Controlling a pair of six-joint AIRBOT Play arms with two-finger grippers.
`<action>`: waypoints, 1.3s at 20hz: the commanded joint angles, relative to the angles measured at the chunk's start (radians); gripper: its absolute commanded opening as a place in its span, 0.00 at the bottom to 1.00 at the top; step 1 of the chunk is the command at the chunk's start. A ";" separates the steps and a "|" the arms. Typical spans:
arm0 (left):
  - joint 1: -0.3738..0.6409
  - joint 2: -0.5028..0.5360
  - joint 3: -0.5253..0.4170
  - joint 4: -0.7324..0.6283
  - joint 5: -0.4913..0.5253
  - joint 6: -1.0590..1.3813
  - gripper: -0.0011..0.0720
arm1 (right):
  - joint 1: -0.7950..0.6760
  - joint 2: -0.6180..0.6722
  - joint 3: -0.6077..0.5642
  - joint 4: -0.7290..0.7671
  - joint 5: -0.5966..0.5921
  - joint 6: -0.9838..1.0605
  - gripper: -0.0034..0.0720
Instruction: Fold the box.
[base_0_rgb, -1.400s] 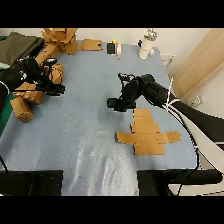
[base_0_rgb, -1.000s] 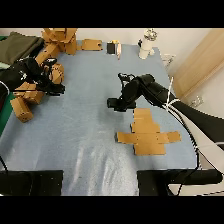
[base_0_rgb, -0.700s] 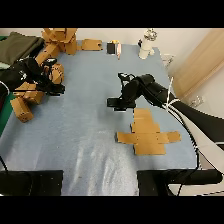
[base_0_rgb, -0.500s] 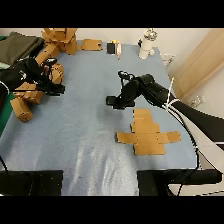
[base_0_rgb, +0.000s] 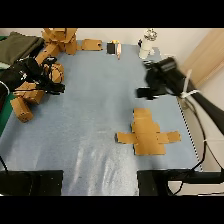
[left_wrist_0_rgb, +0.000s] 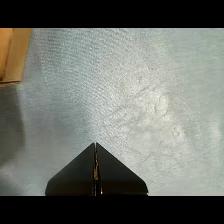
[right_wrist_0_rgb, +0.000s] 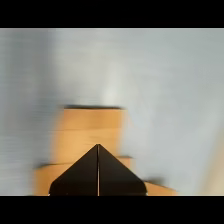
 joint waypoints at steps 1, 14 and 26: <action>0.000 0.000 0.001 -0.022 0.014 0.002 0.03 | -0.256 0.034 -0.032 -0.132 -0.217 -0.075 0.08; -0.005 0.000 0.001 -0.051 0.084 -0.009 0.03 | -0.791 0.032 -0.374 0.461 -0.097 -0.690 0.60; -0.004 0.000 0.001 -0.238 0.056 -0.006 0.03 | -0.739 0.034 -0.478 0.762 -0.184 -0.718 0.05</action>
